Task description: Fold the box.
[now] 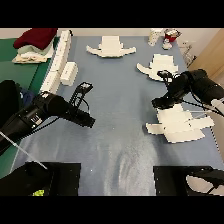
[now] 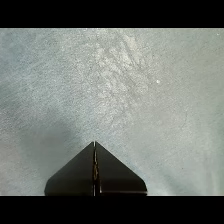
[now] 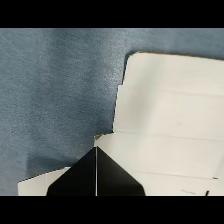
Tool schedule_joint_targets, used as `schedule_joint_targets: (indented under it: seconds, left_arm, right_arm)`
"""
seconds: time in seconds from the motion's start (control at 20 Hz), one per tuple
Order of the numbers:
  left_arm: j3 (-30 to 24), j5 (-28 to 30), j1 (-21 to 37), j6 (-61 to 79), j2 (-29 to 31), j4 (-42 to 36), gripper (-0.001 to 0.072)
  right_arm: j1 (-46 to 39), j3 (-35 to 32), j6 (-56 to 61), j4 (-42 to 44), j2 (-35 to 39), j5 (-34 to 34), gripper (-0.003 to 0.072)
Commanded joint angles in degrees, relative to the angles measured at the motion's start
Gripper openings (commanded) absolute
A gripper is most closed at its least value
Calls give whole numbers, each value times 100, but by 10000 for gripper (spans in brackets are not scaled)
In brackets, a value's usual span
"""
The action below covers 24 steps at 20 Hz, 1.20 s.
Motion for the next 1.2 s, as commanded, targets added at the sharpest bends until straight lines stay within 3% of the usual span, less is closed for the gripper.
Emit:
schedule_joint_targets:
  seconds: [0.0,0.85,1.05,1.15]
  left_arm:
    - [-2,2,0,2,7,0,12]
    - [-2,2,0,2,7,2,12]
    - [-2,7,0,2,7,2,12]
    - [-2,46,0,2,7,-11,12]
  right_arm:
    - [-2,4,0,0,-4,0,3]
    - [0,4,2,205,-7,258,3]
    - [0,4,129,1235,-7,280,4]
    - [-17,11,688,1237,-7,391,18]
